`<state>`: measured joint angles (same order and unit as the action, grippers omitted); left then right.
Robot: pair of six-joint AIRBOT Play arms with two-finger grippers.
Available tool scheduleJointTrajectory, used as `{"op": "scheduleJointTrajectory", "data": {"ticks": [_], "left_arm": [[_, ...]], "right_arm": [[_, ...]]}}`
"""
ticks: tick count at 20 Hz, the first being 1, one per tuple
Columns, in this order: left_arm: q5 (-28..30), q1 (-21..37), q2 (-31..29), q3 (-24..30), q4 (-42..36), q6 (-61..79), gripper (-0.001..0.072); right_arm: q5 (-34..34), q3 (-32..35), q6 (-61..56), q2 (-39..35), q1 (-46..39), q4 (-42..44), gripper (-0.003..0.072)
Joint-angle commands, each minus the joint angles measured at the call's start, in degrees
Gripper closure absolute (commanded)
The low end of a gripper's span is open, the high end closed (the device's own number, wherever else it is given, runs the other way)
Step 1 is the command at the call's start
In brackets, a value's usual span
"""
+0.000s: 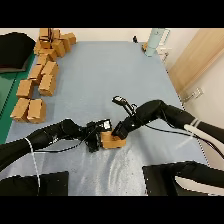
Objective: Fold the box.
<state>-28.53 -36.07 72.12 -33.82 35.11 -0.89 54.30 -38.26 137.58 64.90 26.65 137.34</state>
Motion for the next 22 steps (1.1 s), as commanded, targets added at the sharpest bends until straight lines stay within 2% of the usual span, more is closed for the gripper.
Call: {"op": "scheduleJointTrajectory", "data": {"ticks": [1, 3, 6, 13, 18, 19, 22], "left_arm": [[0.02, -0.02, 0.02, -0.04, 0.02, -0.02, 0.0257], [0.02, -0.02, 0.02, -0.04, 0.02, 0.0, 0.0257], [0.02, -0.02, 0.02, -0.04, 0.02, 0.0, 0.0257], [0.02, -0.02, 0.02, -0.04, 0.02, 0.0, 0.0257], [0.02, -0.02, 0.02, -0.04, 0.02, 0.0, 0.0257], [0.02, -0.02, 0.02, -0.04, 0.02, 0.0, 0.0257], [0.02, -0.02, 0.02, -0.04, 0.02, 0.0, 0.0257]], "right_arm": [[-10.36, 3.3, 0.94, -6.71, 5.42, -6.73, 0.0683], [-13.7, 3.41, 0.94, -9.35, 9.03, -10.73, 0.0682], [-19.21, 5.57, 1.97, -12.22, 14.67, -12.22, 0.0683], [-26.56, 13.94, 2.01, -18.58, 26.32, -30.56, 0.0683], [-29.51, 15.72, 2.03, -20.35, 28.39, -40.44, 0.068], [-30.14, 15.65, 2.03, -20.46, 28.39, -41.07, 0.0654], [-30.34, 15.17, 2.03, -22.1, 28.39, -40.89, 0.0652]]}}
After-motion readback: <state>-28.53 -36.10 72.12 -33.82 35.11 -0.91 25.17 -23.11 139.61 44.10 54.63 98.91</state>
